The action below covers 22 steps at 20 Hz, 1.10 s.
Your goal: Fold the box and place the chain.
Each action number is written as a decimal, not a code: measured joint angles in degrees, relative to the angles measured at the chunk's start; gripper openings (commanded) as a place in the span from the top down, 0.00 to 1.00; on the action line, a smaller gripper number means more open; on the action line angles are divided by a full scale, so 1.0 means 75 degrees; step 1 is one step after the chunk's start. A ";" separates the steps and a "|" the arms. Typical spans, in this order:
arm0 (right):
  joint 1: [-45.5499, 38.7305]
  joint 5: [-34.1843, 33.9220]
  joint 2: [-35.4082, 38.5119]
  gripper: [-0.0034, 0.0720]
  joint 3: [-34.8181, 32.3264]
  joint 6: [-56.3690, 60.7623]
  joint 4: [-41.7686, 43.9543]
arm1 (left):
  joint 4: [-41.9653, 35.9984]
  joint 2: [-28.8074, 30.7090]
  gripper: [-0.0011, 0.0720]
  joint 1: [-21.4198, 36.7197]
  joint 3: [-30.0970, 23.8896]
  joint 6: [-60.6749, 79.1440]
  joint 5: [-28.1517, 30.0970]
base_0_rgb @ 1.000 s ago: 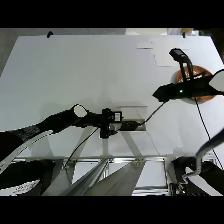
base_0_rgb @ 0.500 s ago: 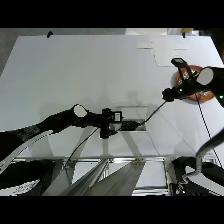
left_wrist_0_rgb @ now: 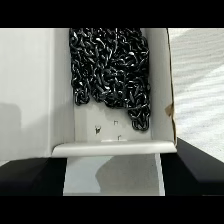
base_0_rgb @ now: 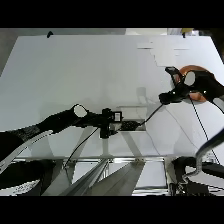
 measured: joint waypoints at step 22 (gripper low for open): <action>0.0187 -0.0621 -0.0402 0.92 -0.0373 0.0772 -0.0527 | 0.0000 0.0000 0.80 0.0000 0.0000 -0.0003 0.0000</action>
